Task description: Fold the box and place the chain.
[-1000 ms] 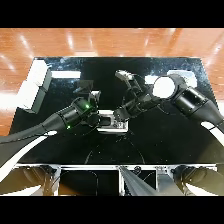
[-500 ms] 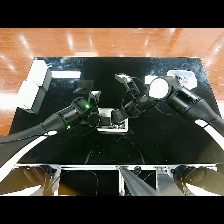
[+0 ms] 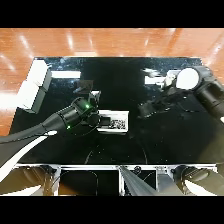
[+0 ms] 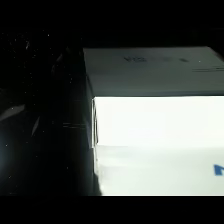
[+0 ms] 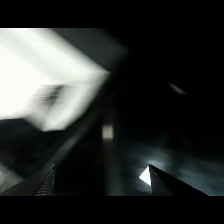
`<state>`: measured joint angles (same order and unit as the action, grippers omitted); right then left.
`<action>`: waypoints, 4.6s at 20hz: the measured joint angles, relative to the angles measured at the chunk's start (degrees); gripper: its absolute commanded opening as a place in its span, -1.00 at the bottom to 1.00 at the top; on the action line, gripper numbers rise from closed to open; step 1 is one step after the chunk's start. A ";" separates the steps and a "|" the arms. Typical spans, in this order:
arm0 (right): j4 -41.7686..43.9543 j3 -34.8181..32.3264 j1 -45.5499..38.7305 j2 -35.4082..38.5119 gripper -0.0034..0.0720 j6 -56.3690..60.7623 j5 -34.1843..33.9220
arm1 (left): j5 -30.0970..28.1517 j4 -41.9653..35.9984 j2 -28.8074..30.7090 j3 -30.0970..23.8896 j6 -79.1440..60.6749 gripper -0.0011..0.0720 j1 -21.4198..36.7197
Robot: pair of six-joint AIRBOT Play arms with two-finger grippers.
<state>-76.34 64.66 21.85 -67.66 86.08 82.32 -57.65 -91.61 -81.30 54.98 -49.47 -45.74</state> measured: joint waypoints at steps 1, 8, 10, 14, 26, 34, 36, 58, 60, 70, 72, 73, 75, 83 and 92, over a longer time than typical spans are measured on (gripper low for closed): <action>-1.42 -1.66 -2.32 0.44 0.87 1.14 -0.52 | 0.02 0.00 0.00 0.02 0.00 -0.92 -0.02; 0.94 -15.76 -7.56 1.42 0.87 3.10 -6.16 | 0.13 -0.74 0.04 2.60 0.04 0.22 -0.09; 1.88 -17.84 -7.19 1.51 0.87 3.28 -7.61 | -1.86 -0.13 0.13 3.80 0.00 0.42 -0.07; 3.32 -19.54 -5.46 1.73 0.87 3.10 -8.98 | -4.15 -0.11 0.66 6.54 -0.85 0.41 0.04; 3.72 -2.69 -3.67 0.42 0.87 -0.52 -8.13 | -22.51 4.81 20.61 0.94 -15.80 0.34 8.68; 8.76 15.50 0.02 -15.45 0.87 -8.07 -10.05 | -14.08 -16.96 30.69 -11.45 -33.62 0.23 20.65; 11.02 17.22 2.19 -18.64 0.87 -12.94 -8.31 | -12.20 -17.55 30.21 -12.52 -35.26 0.24 21.14; 9.97 13.55 11.50 -22.05 0.44 -27.17 1.66 | -4.72 -18.82 27.10 -13.99 -38.82 0.23 21.59; 9.70 13.53 11.67 -22.05 0.38 -28.11 1.16 | -4.70 -18.84 27.10 -13.99 -38.82 0.23 21.59; 9.16 13.53 12.17 -22.03 0.34 -29.73 0.70 | -3.61 -19.69 25.66 -14.01 -38.80 0.24 21.24; 9.16 13.53 12.24 -22.05 0.35 -29.75 0.74 | -3.39 -19.87 25.46 -14.01 -38.80 0.23 20.50; 9.16 13.53 12.26 -22.05 0.35 -29.81 0.83 | -3.37 -19.93 25.42 -14.01 -38.77 0.23 20.11; 9.18 13.53 12.31 -22.03 0.36 -30.16 0.98 | -3.21 -19.96 25.35 -14.01 -38.80 0.23 19.30; 9.16 15.30 12.31 -22.05 0.42 -30.80 1.46 | -2.23 -20.02 25.29 -14.01 -38.80 0.23 18.23; 8.81 16.52 12.31 -22.08 0.35 -30.84 1.03 | -1.99 -20.00 25.29 -14.01 -38.80 0.23 18.18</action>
<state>-67.53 81.19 34.15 -89.73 55.24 83.35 -59.64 -111.61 -56.01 40.97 -88.27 -27.55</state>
